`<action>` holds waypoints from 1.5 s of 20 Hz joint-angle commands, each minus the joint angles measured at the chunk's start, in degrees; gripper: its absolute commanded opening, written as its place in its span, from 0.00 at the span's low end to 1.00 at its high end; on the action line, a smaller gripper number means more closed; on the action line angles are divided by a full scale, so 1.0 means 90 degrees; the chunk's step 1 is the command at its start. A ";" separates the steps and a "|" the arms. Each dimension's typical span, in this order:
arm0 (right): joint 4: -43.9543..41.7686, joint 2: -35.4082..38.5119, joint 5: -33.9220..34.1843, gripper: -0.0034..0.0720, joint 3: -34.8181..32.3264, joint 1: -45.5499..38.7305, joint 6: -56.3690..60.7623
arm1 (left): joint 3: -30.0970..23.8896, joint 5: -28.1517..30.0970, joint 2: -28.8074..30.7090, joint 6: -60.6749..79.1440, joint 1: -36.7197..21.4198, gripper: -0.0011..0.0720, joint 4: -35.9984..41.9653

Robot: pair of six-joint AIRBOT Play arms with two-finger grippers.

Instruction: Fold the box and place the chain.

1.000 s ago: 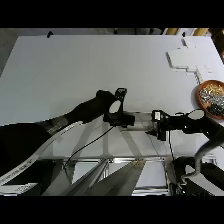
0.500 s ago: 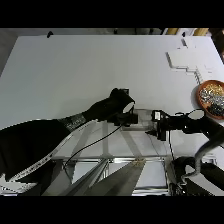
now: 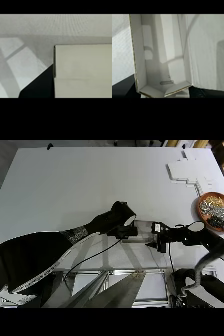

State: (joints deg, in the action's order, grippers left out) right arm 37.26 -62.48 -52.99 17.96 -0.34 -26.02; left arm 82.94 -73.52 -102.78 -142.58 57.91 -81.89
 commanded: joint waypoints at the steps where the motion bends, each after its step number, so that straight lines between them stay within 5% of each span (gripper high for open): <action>1: 0.0000 0.0005 0.0000 0.47 0.0002 -0.0002 0.0000 | -0.0002 -0.0270 -0.0027 -0.0024 0.0005 0.05 -0.0034; 3: 0.0000 0.0005 0.0000 0.47 0.0002 -0.0002 0.0000 | -0.0002 -0.0272 -0.0022 -0.0024 0.0002 0.26 -0.0027; 8: 0.0000 0.0005 0.0000 0.47 0.0002 -0.0002 0.0000 | -0.0002 -0.0289 -0.0019 0.0007 -0.0007 0.24 -0.0024; 11: 0.0000 0.0002 0.0000 0.47 0.0002 -0.0002 0.0000 | -0.0002 -0.0260 -0.0022 0.0024 -0.0007 0.02 -0.0022; 13: 0.0000 0.0005 0.0000 0.47 0.0002 -0.0002 0.0000 | -0.0002 -0.0240 -0.0022 0.0148 -0.0007 0.02 0.0007; 15: 0.0000 0.0005 0.0000 0.47 0.0002 -0.0002 0.0000 | -0.0002 -0.0240 -0.0019 0.0151 -0.0007 0.03 0.0017; 18: 0.0000 0.0002 0.0000 0.47 0.0002 -0.0002 0.0000 | -0.0002 -0.0197 0.0063 0.0566 -0.0017 0.32 0.0109; 24: 0.0000 0.0005 0.0000 0.47 0.0002 -0.0002 0.0000 | -0.0002 -0.0226 0.0780 0.2560 -0.0267 0.32 0.0561; 30: 0.0002 0.0005 0.0000 0.47 0.0002 -0.0002 0.0000 | -0.0010 -0.1547 0.2147 0.4430 -0.0563 0.33 0.0559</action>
